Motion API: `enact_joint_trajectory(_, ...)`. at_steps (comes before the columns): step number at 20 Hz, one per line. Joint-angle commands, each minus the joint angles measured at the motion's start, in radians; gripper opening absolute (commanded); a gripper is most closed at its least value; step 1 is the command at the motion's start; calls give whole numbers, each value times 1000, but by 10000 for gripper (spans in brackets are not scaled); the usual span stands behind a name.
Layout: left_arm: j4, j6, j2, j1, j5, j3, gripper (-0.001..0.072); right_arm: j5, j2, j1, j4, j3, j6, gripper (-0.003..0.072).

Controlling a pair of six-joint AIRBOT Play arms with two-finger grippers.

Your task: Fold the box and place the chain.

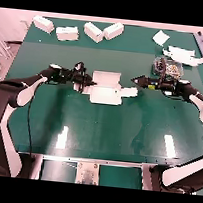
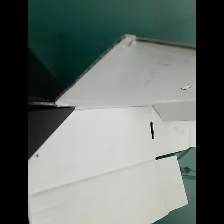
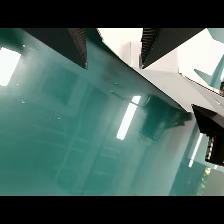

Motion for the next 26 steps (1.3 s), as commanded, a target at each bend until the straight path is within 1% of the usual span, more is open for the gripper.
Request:
enact_joint_trajectory(1, -21, 5, -2, 0, 4, 0, 23, 1, 1, 1, 0, 1, 0, 407)
enact_joint_trajectory(5, -55, 5, -2, 0, 5, 0, 23, 1, 1, -1, 6, 2, 0, 406)
enact_joint_trajectory(7, -55, 5, -2, 0, 3, 0, 23, 27, 2, -14, 35, 7, 0, 402)
enact_joint_trajectory(8, -59, 5, -2, 0, -2, 0, 23, 47, 4, -20, 87, 6, -10, 330)
enact_joint_trajectory(9, -59, 5, -2, 0, -2, 0, 23, 74, 12, -25, 138, 5, -53, 287)
enact_joint_trajectory(10, -60, 5, -2, 0, -3, 0, 23, 92, 30, -29, 165, 5, -81, 292)
enact_joint_trajectory(11, -60, 5, -2, 0, -2, 0, 23, 95, 53, -28, 164, 5, -86, 304)
enact_joint_trajectory(13, -60, 5, -2, 0, -2, 0, 23, 95, 77, -26, 157, 5, -86, 305)
enact_joint_trajectory(17, -62, 1, -2, 0, -5, 0, 23, 95, 79, -26, 96, 5, -84, 305)
enact_joint_trajectory(20, -68, 2, -2, 0, -4, 0, 23, 94, 79, -29, 93, -10, -85, 306)
enact_joint_trajectory(23, -71, 2, -2, 0, -6, 0, 23, 74, 77, -30, 74, -21, -85, 348)
enact_joint_trajectory(26, -72, 1, -2, 0, -17, 0, 23, 68, 73, -30, 67, -24, -85, 348)
